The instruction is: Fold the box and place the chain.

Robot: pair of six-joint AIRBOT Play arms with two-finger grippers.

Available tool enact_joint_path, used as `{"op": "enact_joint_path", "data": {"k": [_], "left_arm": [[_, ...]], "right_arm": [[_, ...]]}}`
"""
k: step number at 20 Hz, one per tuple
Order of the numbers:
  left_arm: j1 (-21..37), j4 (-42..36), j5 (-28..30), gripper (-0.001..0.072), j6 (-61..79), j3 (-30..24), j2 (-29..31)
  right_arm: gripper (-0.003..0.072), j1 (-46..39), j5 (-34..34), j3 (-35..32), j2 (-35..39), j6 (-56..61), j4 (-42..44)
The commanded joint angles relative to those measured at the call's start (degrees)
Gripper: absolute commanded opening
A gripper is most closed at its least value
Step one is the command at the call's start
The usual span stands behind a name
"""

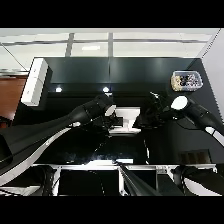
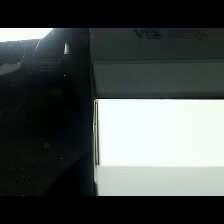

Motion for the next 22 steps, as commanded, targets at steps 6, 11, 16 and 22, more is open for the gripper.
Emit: {"op": "enact_joint_path", "data": {"k": [6, 11, 16, 22], "left_arm": [[0.02, 0.00, -0.02, 0.0027, 0.02, 0.00, -0.02], [0.02, 0.00, -0.04, 0.0027, 0.02, 0.00, -0.02], [0.02, 0.02, -0.17, 0.0027, 0.02, 0.00, -0.02], [0.02, 0.02, -0.20, 0.0027, 0.02, 0.00, -0.02]], "right_arm": [[0.0424, 14.53, -0.28, 8.22, -2.47, 25.66, -27.96], [0.0253, 18.03, 3.65, 10.64, -6.01, 34.62, -31.17], [0.0252, 18.03, 1.29, 10.64, -6.38, 39.47, -31.19], [0.0010, 18.01, 1.07, 10.64, -8.20, 41.62, -30.97]]}}
